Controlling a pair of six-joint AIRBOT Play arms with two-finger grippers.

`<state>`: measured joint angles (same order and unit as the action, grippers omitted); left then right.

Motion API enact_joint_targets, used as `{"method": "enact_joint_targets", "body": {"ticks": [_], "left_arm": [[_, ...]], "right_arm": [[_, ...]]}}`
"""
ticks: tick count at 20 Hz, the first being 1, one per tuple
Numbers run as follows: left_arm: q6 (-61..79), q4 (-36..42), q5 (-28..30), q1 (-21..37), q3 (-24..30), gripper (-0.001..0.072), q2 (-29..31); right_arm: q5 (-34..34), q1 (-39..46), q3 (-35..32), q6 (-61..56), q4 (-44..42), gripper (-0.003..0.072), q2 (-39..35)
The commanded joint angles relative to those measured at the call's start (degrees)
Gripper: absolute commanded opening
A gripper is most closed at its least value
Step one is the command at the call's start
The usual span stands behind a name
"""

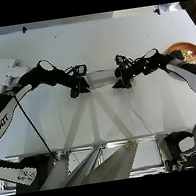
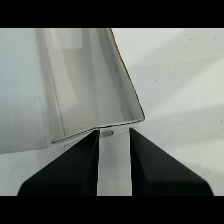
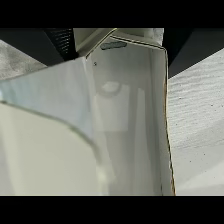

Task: Fold the box and place the chain.

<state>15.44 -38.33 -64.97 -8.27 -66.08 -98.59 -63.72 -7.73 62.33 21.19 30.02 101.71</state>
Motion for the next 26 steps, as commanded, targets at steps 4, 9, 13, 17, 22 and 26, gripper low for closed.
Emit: {"method": "enact_joint_targets", "body": {"ticks": [4,9,13,17,22,26], "left_arm": [[0.0,0.17,5.31,-0.48,0.02,0.0199,-0.52],[-0.02,0.2,5.62,-0.52,0.02,0.0125,-0.52],[-0.02,0.44,5.62,-0.52,0.02,0.0057,-0.52],[-0.02,4.98,5.6,-0.52,0.02,0.0021,-0.52],[-0.02,7.91,5.2,-0.52,0.02,0.0219,-0.52],[-0.26,7.8,4.74,-0.52,0.02,0.022,-0.52]], "right_arm": [[0.09,-0.04,0.0,-0.15,-0.09,0.0425,0.0],[0.09,-0.04,0.0,-0.15,-0.09,0.0425,0.0],[0.09,-0.04,0.0,-0.17,-0.09,0.0425,0.0],[0.09,-0.04,0.0,-0.15,-0.09,0.0425,0.0],[0.09,-0.04,0.0,-0.15,-0.09,0.0425,0.0],[0.09,-0.04,0.0,-0.15,-0.07,0.0425,0.0]]}}
